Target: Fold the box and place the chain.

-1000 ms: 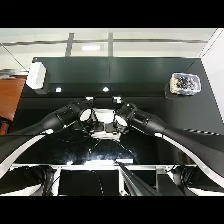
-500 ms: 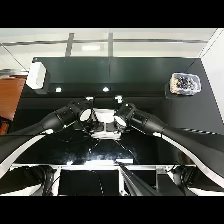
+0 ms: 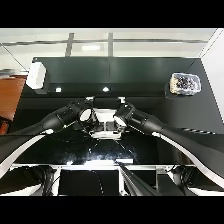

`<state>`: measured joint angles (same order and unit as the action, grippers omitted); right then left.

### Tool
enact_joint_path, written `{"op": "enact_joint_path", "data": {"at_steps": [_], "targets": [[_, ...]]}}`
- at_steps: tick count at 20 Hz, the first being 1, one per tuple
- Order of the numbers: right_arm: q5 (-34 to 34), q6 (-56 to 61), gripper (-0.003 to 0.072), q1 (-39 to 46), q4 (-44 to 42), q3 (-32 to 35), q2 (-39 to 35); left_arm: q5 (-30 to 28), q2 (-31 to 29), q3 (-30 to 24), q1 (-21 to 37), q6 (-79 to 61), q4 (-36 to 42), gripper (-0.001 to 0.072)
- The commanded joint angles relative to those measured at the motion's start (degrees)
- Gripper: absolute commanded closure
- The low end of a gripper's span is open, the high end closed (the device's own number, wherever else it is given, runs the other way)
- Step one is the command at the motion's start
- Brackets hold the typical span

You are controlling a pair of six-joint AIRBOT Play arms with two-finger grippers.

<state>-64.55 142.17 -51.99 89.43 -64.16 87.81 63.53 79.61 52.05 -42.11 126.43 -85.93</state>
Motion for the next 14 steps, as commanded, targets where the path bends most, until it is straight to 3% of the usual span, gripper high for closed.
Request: {"op": "enact_joint_path", "data": {"at_steps": [1, 4, 5, 6, 7, 14], "targets": [[-0.2, 0.8, 0.0463, 0.0, 0.0, 0.0, 0.2, 0.0, 0.0, 0.0, 0.0, 0.0, -0.1, 0.0681], [0.1, 0.7, 0.0464, 0.0, 0.0, 0.0, 0.2, 0.0, 0.0, 0.0, 0.0, 0.0, -0.1, 0.0681], [0.2, 0.7, 0.0509, 0.0, 0.0, 0.0, 0.2, 0.0, 0.0, 0.0, 0.0, 0.0, -0.1, 0.0681], [0.2, 0.4, 0.0610, 0.0, 0.0, 0.0, 0.2, 0.0, 0.0, 0.0, 0.0, 0.0, -0.1, 0.0681], [0.3, 0.1, 0.0630, 0.0, -0.1, 0.0, 0.2, 0.0, 0.0, 0.0, 0.0, 0.0, -0.1, 0.0682], [0.3, -0.6, 0.0631, 0.0, -1.1, 0.0, 0.1, 0.0, 0.0, 0.0, 0.0, 0.0, -0.1, 0.0681]]}}
